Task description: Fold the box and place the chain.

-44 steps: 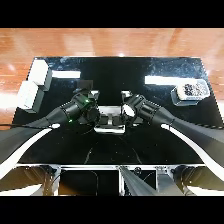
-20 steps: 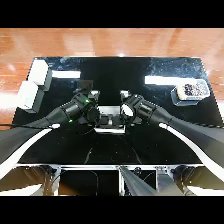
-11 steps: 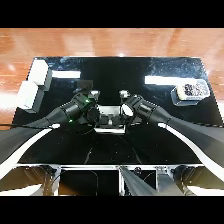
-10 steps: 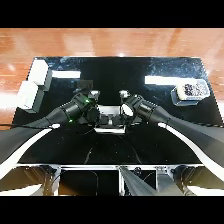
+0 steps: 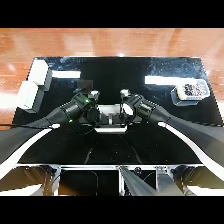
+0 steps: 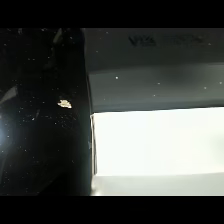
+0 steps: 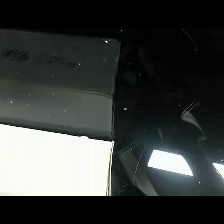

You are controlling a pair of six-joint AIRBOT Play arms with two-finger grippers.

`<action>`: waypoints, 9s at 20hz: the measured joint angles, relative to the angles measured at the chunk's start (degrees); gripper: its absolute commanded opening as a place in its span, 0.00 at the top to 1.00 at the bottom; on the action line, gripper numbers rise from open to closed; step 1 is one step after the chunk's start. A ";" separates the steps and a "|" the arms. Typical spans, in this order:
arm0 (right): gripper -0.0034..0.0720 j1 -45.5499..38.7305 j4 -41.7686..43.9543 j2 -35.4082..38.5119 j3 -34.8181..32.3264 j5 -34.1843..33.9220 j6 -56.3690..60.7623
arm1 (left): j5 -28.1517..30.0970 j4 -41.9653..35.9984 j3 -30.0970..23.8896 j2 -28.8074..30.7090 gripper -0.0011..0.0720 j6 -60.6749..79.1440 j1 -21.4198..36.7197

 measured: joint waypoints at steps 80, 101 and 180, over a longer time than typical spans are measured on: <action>0.18 -61.92 -16.81 -6.05 15.32 -9.62 -16.63 | -1.09 -1.27 0.00 0.00 0.96 0.31 -0.74; 0.93 -61.55 -18.82 -13.68 19.10 -10.82 -24.72 | -0.04 -1.07 0.00 0.00 0.96 0.33 -0.74; 0.91 -6.29 25.64 26.25 12.13 3.17 -37.70 | -1.25 -0.68 0.00 0.02 0.96 1.88 -0.76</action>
